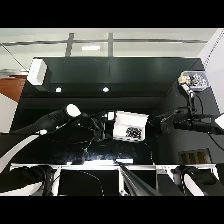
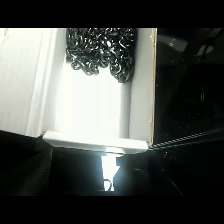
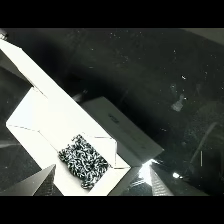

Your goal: Fold the box and place the chain.

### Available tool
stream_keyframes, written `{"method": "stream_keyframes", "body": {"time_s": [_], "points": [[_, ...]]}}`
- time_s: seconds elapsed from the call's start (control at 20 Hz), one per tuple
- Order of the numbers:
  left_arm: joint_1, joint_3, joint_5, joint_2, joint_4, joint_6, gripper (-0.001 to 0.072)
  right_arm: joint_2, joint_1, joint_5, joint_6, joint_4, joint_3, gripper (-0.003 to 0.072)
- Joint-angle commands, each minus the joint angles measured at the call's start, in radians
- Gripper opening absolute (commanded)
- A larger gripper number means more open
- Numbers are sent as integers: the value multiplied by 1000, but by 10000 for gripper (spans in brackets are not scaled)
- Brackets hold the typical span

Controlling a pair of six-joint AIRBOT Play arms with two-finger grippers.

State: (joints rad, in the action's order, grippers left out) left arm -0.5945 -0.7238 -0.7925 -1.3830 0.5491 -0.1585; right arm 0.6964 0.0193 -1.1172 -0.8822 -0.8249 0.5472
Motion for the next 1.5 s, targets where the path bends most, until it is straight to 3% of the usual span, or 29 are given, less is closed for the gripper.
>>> {"method": "stream_keyframes", "body": {"time_s": [0.0,1.45], "points": [[3,-24,-27,-1,53,13,702,0,0,-1,-1,0,1,678],[-60,-44,8,-44,26,40,702,0,0,0,-2,0,1,678]]}}
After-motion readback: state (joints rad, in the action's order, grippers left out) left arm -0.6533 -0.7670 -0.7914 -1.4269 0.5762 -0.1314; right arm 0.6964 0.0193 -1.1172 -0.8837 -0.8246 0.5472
